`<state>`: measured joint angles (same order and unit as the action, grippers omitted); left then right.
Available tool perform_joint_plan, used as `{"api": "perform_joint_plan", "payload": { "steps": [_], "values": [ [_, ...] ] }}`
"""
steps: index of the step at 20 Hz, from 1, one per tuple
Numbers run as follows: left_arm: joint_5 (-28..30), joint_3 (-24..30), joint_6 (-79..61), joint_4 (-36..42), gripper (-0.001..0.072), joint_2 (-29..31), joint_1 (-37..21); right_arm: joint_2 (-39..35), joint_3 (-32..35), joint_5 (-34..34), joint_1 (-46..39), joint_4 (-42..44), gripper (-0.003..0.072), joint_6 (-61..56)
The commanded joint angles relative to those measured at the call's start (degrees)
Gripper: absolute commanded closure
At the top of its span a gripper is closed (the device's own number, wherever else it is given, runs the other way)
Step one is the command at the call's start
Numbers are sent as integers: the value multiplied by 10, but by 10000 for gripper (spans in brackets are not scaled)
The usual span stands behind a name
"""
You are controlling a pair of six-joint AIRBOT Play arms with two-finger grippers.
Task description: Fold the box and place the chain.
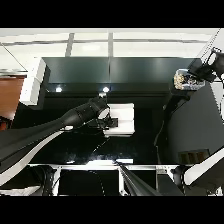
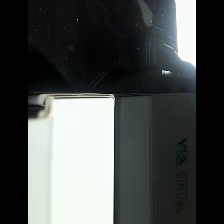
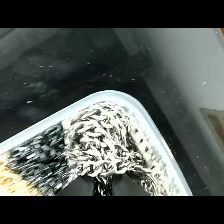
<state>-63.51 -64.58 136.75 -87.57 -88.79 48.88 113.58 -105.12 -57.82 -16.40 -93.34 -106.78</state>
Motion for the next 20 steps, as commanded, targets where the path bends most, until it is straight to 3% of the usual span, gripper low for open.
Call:
{"api": "perform_joint_plan", "payload": {
  "steps": [1,6,13,17,20],
  "values": [
    [-2,0,0,0,681,0,0,-24,-24,-34,0,-1,666,33],
    [-2,0,0,0,680,0,0,-150,-24,-77,0,6,667,116],
    [0,0,0,0,680,0,-1,-342,-24,-107,0,127,669,198],
    [0,0,0,0,681,0,0,-405,-24,-102,0,209,670,232],
    [0,0,0,0,680,0,0,-410,-23,-89,-2,211,671,233]
  ]
}}
